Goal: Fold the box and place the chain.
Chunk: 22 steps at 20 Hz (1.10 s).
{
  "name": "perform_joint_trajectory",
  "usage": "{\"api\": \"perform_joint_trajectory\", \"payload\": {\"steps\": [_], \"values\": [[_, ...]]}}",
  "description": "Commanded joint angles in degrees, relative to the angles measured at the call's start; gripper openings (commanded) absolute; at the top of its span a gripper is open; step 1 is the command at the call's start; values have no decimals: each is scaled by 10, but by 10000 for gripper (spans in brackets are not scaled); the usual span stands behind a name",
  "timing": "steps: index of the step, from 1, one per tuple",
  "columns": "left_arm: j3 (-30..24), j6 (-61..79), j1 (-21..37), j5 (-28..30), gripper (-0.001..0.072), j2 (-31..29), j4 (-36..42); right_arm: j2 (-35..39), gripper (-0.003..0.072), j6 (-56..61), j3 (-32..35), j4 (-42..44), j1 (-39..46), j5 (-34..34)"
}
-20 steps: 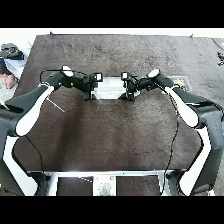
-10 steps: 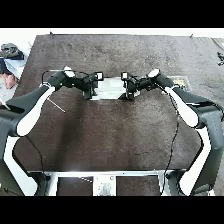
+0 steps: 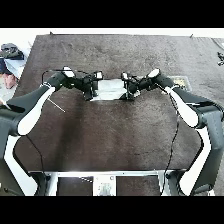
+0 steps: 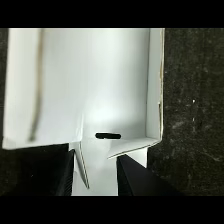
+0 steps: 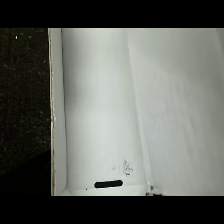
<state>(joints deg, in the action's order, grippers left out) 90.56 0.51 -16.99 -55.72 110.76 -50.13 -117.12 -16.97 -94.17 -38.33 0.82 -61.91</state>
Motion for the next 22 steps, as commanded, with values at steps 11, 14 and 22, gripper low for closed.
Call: {"api": "perform_joint_trajectory", "payload": {"steps": [11, 14, 22], "values": [[2, -2, -1, 9, 389, 0, -31, 0, 269, 1, 0, 2, 0, 2], [1, -17, -1, 5, 353, 0, -18, 0, 269, 1, 0, 2, 0, 2], [2, -65, -1, -9, 343, 0, -15, 0, 269, 1, 0, 2, 0, 2]]}}
